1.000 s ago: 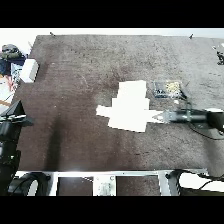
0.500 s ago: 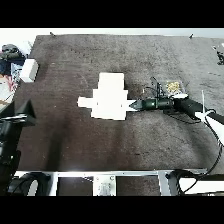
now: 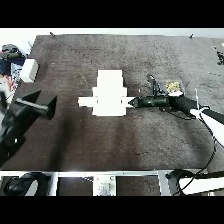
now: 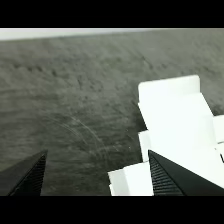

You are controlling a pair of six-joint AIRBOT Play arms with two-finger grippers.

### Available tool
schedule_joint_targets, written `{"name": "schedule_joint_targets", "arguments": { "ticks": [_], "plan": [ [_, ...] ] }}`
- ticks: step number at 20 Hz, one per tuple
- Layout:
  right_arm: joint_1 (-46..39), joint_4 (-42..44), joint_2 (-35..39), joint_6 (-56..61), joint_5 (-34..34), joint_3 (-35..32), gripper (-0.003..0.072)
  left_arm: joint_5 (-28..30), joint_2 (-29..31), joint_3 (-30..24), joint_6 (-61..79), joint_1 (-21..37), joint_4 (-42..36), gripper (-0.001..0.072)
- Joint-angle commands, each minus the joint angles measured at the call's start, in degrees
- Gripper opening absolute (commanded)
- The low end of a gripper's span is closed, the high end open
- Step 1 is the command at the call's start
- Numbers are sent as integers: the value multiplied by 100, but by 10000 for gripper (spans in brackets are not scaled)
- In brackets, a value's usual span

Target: Fold the box and place the chain.

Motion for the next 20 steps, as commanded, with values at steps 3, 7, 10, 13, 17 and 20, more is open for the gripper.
{"name": "schedule_joint_targets", "arguments": {
  "ticks": [3,7,10,13,17,20],
  "plan": [
    [22,-33,-24,-319,-22,31,10,-1679,-3165,2072,37,2,295,694],
    [26,-35,-26,-398,-22,28,10,-3139,-5233,3884,-437,0,929,694],
    [26,-37,-24,-461,-22,28,10,-4157,-6509,5379,-1176,-7,1696,695],
    [26,-39,-24,-612,-24,28,10,-5003,-7571,6887,-1961,-4,2367,695],
    [26,-33,-26,-610,-22,28,10,-5383,-8376,8183,-2079,-203,2549,694],
    [26,-35,-26,-610,-24,28,11,-5289,-8688,8625,-2120,-459,3008,694]
  ]
}}
